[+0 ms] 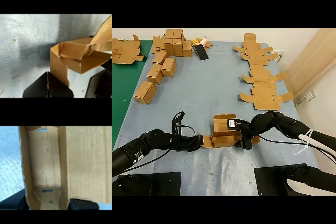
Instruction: Fold the box.
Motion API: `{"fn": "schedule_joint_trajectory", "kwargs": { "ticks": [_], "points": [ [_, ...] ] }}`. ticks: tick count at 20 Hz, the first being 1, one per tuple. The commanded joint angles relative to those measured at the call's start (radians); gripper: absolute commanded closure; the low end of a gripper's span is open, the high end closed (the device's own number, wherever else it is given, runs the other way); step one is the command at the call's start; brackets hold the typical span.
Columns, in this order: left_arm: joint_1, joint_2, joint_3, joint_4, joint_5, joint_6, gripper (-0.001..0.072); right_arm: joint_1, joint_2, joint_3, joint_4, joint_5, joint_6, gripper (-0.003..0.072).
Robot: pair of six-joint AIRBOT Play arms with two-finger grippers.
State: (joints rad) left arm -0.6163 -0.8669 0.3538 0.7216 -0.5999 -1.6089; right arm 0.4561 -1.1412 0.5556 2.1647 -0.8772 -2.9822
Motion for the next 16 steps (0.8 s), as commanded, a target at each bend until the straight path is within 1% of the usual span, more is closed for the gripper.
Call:
{"fn": "schedule_joint_trajectory", "kwargs": {
  "ticks": [1, 2, 5, 9, 11, 13, 16],
  "points": [
    [-0.001, -0.010, -0.003, -0.051, 0.000, 0.097, 0.0700, 0.000, 0.001, 0.000, 0.000, 0.000, 0.000, 0.0182],
    [-0.001, -0.010, -0.003, -0.064, 0.012, 0.106, 0.0699, 0.000, 0.001, 0.000, 0.000, 0.000, 0.000, 0.0182],
    [-0.001, -0.010, 0.003, -0.168, 0.025, 0.206, 0.0700, 0.000, 0.001, 0.000, 0.000, 0.000, 0.000, 0.0182],
    [-0.002, -0.010, 0.029, -0.183, 0.026, 0.188, 0.0701, 0.000, 0.001, 0.000, 0.000, 0.000, 0.000, 0.0182],
    [-0.021, -0.010, 0.035, -0.180, 0.051, 0.148, 0.0702, 0.000, 0.001, 0.000, 0.000, 0.001, 0.000, 0.0182],
    [-0.071, -0.011, 0.040, -0.158, 0.103, 0.088, 0.0703, 0.000, 0.001, 0.000, 0.000, 0.000, 0.000, 0.0182],
    [-0.135, -0.014, 0.042, -0.060, 0.175, -0.047, 0.0705, 0.000, 0.001, 0.000, 0.000, 0.000, 0.000, 0.0182]
  ]
}}
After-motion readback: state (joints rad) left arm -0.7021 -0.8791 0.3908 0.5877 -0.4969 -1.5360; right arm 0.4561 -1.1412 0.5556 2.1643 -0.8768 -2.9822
